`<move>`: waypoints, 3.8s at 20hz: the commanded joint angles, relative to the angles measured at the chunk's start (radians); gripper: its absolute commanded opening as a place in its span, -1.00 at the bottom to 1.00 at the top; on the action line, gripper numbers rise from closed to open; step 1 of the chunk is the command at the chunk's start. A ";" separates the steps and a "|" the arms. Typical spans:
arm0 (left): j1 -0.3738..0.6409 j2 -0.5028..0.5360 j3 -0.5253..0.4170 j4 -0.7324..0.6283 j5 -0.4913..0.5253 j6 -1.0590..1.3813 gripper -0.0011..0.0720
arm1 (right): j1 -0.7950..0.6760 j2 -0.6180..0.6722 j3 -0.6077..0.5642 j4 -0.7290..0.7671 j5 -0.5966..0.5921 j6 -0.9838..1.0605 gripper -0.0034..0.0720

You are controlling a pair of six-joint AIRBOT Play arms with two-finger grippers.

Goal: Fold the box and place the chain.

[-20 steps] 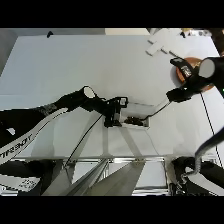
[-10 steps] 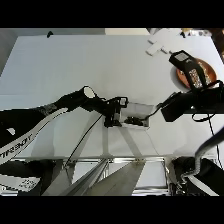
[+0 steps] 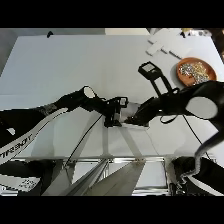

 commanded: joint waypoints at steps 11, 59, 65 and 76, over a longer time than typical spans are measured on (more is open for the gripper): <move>0.000 0.000 0.000 0.000 0.000 0.000 -0.50 | -0.064 0.070 -0.011 -0.129 -0.045 -0.034 -0.36; 0.000 0.000 0.000 0.000 0.000 0.000 -0.50 | -0.396 -0.091 -0.213 -0.138 -0.177 -0.088 -0.85; 0.000 0.000 0.000 0.000 0.000 0.000 -0.50 | -0.259 0.213 -0.213 -0.090 -0.118 -0.082 -0.85; 0.000 0.000 0.000 0.000 0.000 0.000 -0.50 | -0.055 0.315 -0.213 0.134 -0.275 -0.084 -0.85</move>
